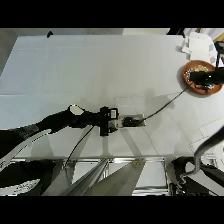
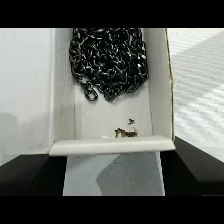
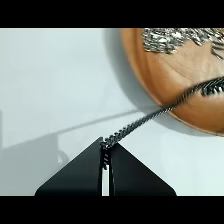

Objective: Fold the box and place the chain.

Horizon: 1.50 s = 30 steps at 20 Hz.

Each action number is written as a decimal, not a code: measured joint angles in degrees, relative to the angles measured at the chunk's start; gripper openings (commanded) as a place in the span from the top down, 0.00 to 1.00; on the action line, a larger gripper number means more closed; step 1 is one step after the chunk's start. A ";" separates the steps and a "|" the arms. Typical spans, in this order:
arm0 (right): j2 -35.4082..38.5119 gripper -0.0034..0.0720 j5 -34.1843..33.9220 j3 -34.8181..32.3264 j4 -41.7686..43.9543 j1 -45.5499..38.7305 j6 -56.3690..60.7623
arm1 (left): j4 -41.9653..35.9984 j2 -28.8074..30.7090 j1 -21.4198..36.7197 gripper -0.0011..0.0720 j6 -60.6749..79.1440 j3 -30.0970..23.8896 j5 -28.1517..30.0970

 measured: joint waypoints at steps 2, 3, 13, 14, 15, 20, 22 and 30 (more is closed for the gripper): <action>5.64 0.94 2.82 0.00 3.37 2.10 -1.84 | 0.00 0.00 0.00 0.64 0.00 0.00 0.00; 8.44 0.94 4.35 0.00 5.62 3.43 -2.58 | 0.00 0.00 0.00 0.64 0.00 0.00 0.00; 25.99 0.94 12.81 0.00 16.63 18.75 -5.29 | 0.00 0.00 0.00 0.64 0.00 0.00 0.00; 26.84 0.94 13.00 0.00 18.03 20.09 -5.38 | 0.00 0.00 0.00 0.64 0.00 0.00 0.00; 27.52 0.94 13.09 0.00 19.56 21.24 -5.44 | 0.00 0.00 0.00 0.64 0.00 0.00 0.00; 29.35 0.94 12.28 0.00 27.28 25.59 -5.60 | 0.00 0.00 0.00 0.64 0.02 0.00 0.00; 29.57 0.94 11.72 0.00 29.81 26.80 -5.64 | 0.00 0.00 0.00 0.64 0.00 0.00 0.00; 29.79 0.94 5.31 0.00 37.13 31.47 -6.64 | 0.00 0.00 0.00 0.64 0.00 0.00 0.00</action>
